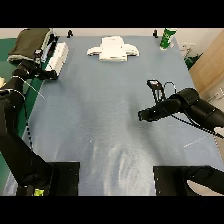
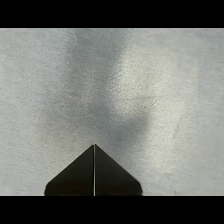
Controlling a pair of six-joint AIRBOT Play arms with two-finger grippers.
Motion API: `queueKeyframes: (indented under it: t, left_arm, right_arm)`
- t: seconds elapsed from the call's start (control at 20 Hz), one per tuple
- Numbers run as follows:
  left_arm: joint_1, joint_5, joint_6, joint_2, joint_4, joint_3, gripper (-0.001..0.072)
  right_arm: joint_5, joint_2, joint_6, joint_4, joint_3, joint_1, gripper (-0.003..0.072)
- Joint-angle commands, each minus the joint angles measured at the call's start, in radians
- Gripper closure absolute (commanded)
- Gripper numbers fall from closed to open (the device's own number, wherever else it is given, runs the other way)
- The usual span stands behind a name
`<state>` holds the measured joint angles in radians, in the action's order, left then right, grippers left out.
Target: Fold the box.
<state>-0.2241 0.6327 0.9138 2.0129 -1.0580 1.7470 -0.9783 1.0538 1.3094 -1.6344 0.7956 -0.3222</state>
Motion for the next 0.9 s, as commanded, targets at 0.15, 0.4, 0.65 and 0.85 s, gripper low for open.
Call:
queueKeyframes:
  t: [0.15, 0.4, 0.65, 0.85]
  left_arm:
    - [0.0, -0.003, 0.0, 0.003, 0.006, 0.003, 0.0218]
    - [0.0, -0.002, 0.004, 0.003, 0.008, 0.004, 0.0018]
    - [-0.006, 0.039, 0.004, -0.006, 0.007, 0.006, 0.001]
    - [-0.055, 0.333, 0.088, -0.063, -0.002, 0.047, 0.0009]
  right_arm:
    - [0.0, 0.0, 0.0, 0.0, 0.001, 0.0, 0.0681]
    - [0.0, 0.0, 0.0, 0.0, 0.001, 0.0, 0.0682]
    - [0.0, 0.0, 0.0, 0.0, 0.001, 0.0, 0.0682]
    - [0.0, 0.0, 0.0, 0.0, 0.001, 0.0, 0.0681]
